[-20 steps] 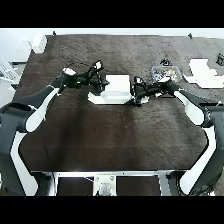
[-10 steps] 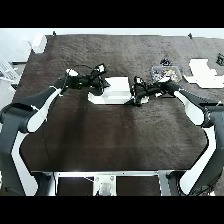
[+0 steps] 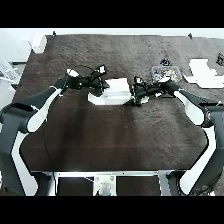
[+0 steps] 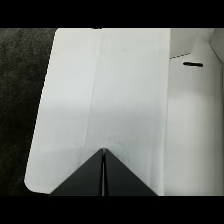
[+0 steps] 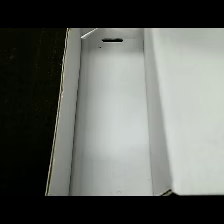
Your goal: Fold the box and place the chain.
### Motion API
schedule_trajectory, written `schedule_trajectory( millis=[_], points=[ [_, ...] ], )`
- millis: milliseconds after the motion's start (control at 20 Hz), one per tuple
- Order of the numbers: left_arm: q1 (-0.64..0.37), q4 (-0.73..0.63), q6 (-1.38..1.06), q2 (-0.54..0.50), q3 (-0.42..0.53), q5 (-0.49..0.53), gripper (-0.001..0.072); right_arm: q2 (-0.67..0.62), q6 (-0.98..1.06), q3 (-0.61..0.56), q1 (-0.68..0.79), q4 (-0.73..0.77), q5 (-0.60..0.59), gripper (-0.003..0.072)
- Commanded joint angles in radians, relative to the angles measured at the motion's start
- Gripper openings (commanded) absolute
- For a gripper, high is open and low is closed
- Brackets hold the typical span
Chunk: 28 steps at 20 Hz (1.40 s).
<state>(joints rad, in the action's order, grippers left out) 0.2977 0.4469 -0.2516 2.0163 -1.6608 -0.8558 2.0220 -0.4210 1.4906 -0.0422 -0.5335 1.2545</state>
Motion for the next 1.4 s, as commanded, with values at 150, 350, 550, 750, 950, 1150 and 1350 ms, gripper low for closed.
schedule_trajectory(
  millis=[150,350,550,750,950,1150,1350],
  points=[
    [-0.004,0.003,0.0,-0.05,-0.004,-0.067,0.002,0.0,0.001,0.0,0.0,0.0,0.0,0.0582],
    [-0.037,0.006,-0.004,-0.119,-0.006,-0.21,0.0026,0.0,0.001,0.0,0.0,0.0,0.0,0.0582],
    [-0.097,0.042,0.013,-0.142,-0.01,-0.402,0.05,0.0,0.001,0.0,0.0,0.0,0.0,0.0582],
    [-0.117,0.246,0.126,-0.137,-0.008,-0.416,0.0502,0.0,0.001,0.0,0.0,0.0,0.0,0.0582],
    [-0.117,0.255,0.147,-0.117,0.003,-0.361,0.0502,0.0,0.001,0.0,0.0,0.0,0.0,0.0582],
    [-0.093,0.253,0.146,-0.058,0.01,-0.346,0.0501,0.0,0.001,0.0,0.0,0.0,0.0,0.0582],
    [-0.056,0.26,0.147,-0.036,0.01,-0.284,0.0501,0.0,0.001,0.0,0.0,0.0,0.0,0.0582]
  ],
)
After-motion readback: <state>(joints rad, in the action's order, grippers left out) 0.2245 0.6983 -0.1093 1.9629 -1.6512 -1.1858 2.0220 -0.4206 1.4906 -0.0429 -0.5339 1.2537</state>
